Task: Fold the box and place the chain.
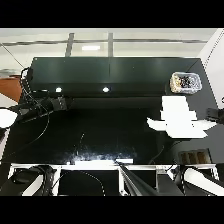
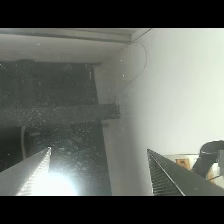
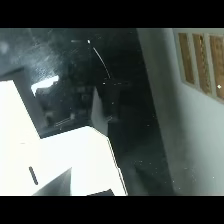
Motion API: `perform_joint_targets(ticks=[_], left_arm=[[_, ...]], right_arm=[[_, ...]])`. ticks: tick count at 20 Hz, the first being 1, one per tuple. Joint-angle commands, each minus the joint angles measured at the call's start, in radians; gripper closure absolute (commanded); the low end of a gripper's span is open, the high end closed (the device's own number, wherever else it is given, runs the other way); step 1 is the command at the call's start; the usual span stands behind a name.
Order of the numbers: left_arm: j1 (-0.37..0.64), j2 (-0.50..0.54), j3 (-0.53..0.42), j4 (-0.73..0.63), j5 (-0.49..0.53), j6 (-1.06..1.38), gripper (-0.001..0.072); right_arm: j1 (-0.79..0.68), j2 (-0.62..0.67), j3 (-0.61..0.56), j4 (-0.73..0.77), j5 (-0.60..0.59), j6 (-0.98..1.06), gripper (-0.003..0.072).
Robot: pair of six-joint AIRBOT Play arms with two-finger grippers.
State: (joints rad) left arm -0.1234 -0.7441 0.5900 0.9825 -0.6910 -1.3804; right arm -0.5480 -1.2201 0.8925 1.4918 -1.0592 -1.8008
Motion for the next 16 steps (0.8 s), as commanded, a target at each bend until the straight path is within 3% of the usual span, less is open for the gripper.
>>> perform_joint_targets(ticks=[1,2,7,13,16], left_arm=[[-0.001,0.0,0.0,0.0,0.0,0.0,0.0004],[-0.001,0.0,0.0,0.0,0.0,0.0,0.0004],[-0.001,0.0,0.0,0.0,0.002,0.0,0.0004],[-0.001,0.0,0.0,-0.033,-0.008,-0.001,0.0005],[-0.001,0.0,0.0,-0.054,-0.042,-0.001,0.0005]], right_arm=[[0.0,-0.006,0.0,0.023,-0.024,-0.057,0.0565],[0.0,-0.006,0.0,0.032,-0.034,-0.064,0.0662],[0.0,-0.006,0.0,0.188,-0.09,-0.13,0.066],[0.016,-0.005,0.0,0.624,-0.206,-0.291,0.066],[0.123,0.011,0.0,0.756,-0.217,-0.327,0.0659]])
